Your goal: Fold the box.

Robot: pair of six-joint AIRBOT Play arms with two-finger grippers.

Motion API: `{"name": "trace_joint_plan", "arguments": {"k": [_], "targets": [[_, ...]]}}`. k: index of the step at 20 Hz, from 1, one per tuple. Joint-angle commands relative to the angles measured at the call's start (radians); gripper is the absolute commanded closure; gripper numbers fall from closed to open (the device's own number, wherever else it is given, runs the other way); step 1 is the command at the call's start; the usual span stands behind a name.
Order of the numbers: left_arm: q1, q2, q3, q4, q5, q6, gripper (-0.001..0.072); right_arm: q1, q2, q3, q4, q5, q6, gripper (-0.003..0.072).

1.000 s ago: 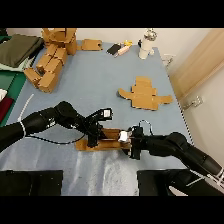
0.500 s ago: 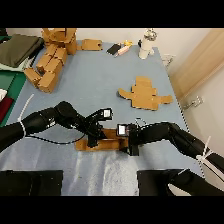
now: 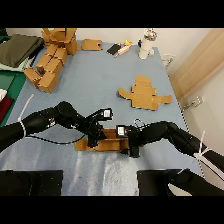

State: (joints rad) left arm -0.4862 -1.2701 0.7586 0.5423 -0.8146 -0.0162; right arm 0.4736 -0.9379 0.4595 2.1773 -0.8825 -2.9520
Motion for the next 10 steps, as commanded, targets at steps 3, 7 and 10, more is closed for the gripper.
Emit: {"name": "trace_joint_plan", "arguments": {"k": [3,7,10], "targets": [[0.000,0.000,0.001,0.000,0.001,0.000,0.0696,0.000,-0.064,0.000,0.006,0.066,-0.008,-0.0028],[0.000,0.000,0.001,0.000,0.001,0.000,0.0696,0.006,-0.080,0.000,0.027,0.068,-0.008,-0.0017],[0.000,0.000,0.001,0.000,0.001,0.000,0.0696,0.021,-0.078,0.000,0.027,0.064,-0.008,-0.0014]]}}
